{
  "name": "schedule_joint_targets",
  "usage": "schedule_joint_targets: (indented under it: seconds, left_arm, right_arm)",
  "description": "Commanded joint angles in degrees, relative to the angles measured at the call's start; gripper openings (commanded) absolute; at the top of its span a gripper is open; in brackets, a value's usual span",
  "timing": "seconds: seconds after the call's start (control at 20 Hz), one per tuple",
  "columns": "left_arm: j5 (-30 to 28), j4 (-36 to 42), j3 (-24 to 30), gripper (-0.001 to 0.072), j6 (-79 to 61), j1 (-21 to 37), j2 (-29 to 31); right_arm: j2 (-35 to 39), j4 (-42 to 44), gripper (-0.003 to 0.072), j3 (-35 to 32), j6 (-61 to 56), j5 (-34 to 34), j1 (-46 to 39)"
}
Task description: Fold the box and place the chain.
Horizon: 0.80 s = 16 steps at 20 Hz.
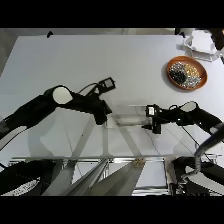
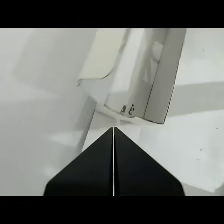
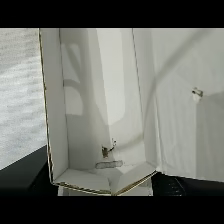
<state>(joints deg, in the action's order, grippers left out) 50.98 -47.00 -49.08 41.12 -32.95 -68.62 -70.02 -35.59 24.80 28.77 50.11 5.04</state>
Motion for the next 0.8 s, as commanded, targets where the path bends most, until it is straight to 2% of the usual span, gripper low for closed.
schedule_joint_targets:
  seconds: [0.0, 0.2, 0.3, 0.6, 0.75]
  left_arm:
    - [2.4, -0.2, 2.1, 0.0005, 15.3, 5.2, 2.5]
    - [0.2, 0.3, 10.3, 0.0005, 24.4, 6.9, 2.3]
    - [-1.5, 0.6, 12.4, 0.0005, 29.9, 6.9, 1.4]
    - [-4.4, 7.8, 12.8, 0.001, 31.8, 6.2, -6.8]
    - [-6.1, 9.3, 12.8, 0.0009, 29.6, 4.5, -8.0]
  right_arm:
    - [0.0, 0.0, 0.0302, 0.0, 0.0, 0.0, 0.0]
    - [0.0, 0.0, 0.0302, 0.0, 0.0, 0.0, 0.0]
    - [0.0, 0.0, 0.0302, 0.0, 0.0, 0.0, 0.0]
    - [0.0, 0.0, 0.0302, 0.0, 0.0, 0.0, 0.0]
    - [0.0, 0.0, 0.0302, 0.0, 0.0, 0.0, 0.0]
